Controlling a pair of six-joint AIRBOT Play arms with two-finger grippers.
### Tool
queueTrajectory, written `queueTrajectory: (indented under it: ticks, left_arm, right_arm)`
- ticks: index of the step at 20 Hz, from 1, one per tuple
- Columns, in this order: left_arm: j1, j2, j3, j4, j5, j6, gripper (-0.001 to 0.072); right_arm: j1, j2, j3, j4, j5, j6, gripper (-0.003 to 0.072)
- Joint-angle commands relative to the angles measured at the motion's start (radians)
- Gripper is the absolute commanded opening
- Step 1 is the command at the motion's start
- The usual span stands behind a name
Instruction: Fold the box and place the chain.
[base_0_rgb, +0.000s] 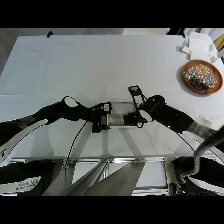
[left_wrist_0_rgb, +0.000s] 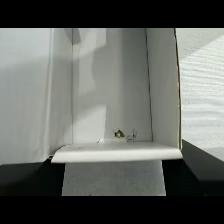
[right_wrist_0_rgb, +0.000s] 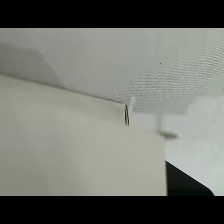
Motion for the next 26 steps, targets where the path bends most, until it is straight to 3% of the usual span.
queueTrajectory:
  ticks: [1,2,3,5,11,16,18,21,26]
  left_arm:
    - [0.0,0.001,0.0,-0.002,0.0,-0.002,0.0144]
    - [0.0,0.001,0.0,-0.002,0.0,-0.002,0.0144]
    - [0.0,0.001,0.0,-0.002,-0.002,-0.002,0.0144]
    - [0.0,0.001,0.0,-0.002,-0.003,-0.002,0.0144]
    - [0.0,0.001,0.0,-0.002,-0.003,-0.002,0.0144]
    - [0.0,0.001,0.0,-0.002,-0.003,-0.002,0.0144]
    - [0.0,0.001,0.0,-0.002,-0.003,-0.002,0.0144]
    - [0.0,0.001,0.0,-0.002,-0.003,-0.002,0.0144]
    - [0.0,0.001,0.0,-0.002,-0.003,-0.002,0.0144]
  right_arm:
    - [0.0,0.114,0.0,-0.038,0.045,-0.121,0.0368]
    - [-0.01,0.163,0.0,-0.053,0.05,-0.158,0.0413]
    - [-0.032,0.209,0.0,-0.053,0.05,-0.192,0.0383]
    - [-0.14,0.274,0.023,-0.014,0.071,-0.258,0.0192]
    - [-0.624,0.241,0.173,0.008,0.013,-0.472,0.0195]
    - [-0.976,-0.032,0.36,0.069,-0.012,-0.586,0.0203]
    - [-1.053,-0.166,0.468,0.068,0.026,-0.591,0.0303]
    - [-1.121,-0.346,0.598,0.062,0.08,-0.591,0.0338]
    - [-1.131,-0.484,0.634,0.063,0.042,-0.59,0.0336]
